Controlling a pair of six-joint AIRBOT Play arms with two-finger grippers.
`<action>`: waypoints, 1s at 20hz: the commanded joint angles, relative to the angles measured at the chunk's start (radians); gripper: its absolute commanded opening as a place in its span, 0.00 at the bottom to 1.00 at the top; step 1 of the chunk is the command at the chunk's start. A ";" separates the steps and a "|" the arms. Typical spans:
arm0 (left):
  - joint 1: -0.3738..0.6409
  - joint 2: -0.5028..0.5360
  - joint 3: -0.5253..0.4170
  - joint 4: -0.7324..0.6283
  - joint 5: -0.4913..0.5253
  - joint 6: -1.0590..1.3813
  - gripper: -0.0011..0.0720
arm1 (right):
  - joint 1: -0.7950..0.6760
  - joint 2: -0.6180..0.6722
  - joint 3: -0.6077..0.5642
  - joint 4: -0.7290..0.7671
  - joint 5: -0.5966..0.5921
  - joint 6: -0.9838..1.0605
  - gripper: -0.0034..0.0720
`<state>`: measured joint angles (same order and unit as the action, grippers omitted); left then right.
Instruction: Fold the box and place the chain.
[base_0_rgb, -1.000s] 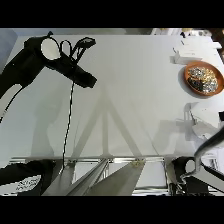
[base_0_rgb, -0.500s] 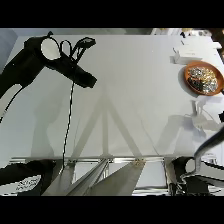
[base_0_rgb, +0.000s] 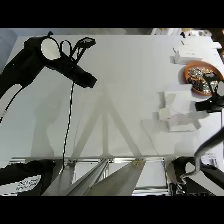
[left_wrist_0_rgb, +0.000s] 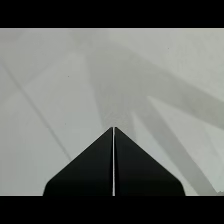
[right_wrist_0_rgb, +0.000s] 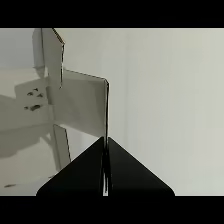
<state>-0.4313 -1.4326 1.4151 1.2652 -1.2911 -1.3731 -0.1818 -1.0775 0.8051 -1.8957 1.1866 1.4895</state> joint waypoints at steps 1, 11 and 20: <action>0.000 0.000 0.000 0.000 0.000 0.000 0.03 | 0.136 0.206 -0.077 0.298 -0.021 -0.019 0.06; 0.000 0.000 0.000 0.000 0.003 0.000 0.03 | 0.488 0.777 -0.446 0.483 -0.127 0.281 0.06; 0.000 0.000 -0.009 -0.120 -0.024 0.254 0.04 | 0.521 0.786 -0.446 0.486 -0.121 0.294 0.06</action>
